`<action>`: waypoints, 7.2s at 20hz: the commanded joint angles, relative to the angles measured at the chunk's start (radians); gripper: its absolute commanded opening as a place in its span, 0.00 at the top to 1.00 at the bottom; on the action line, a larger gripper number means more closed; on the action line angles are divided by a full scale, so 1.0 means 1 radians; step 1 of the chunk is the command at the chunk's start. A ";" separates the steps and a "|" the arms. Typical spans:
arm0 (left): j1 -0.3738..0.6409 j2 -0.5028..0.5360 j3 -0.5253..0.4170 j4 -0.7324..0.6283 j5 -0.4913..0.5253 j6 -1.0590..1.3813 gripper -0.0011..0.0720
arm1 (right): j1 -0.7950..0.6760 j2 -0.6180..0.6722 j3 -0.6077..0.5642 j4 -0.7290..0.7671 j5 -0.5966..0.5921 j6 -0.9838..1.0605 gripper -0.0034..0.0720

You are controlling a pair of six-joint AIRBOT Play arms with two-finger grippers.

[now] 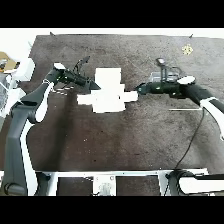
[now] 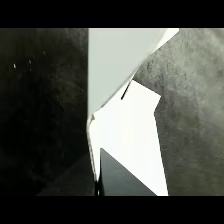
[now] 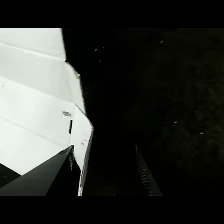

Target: Fold the box and place the chain.

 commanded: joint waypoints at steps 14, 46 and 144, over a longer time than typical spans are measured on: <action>0.001 0.030 -0.153 0.016 0.199 0.546 0.97 | 0.043 0.055 0.000 -0.053 0.020 -0.222 0.38; 0.001 0.028 -0.159 0.020 0.221 0.563 0.97 | 0.272 -0.238 0.139 -0.121 -0.111 -0.959 0.11; 0.001 0.028 -0.159 -0.010 0.216 0.563 0.86 | 0.175 -0.720 0.716 0.002 0.412 -0.825 0.37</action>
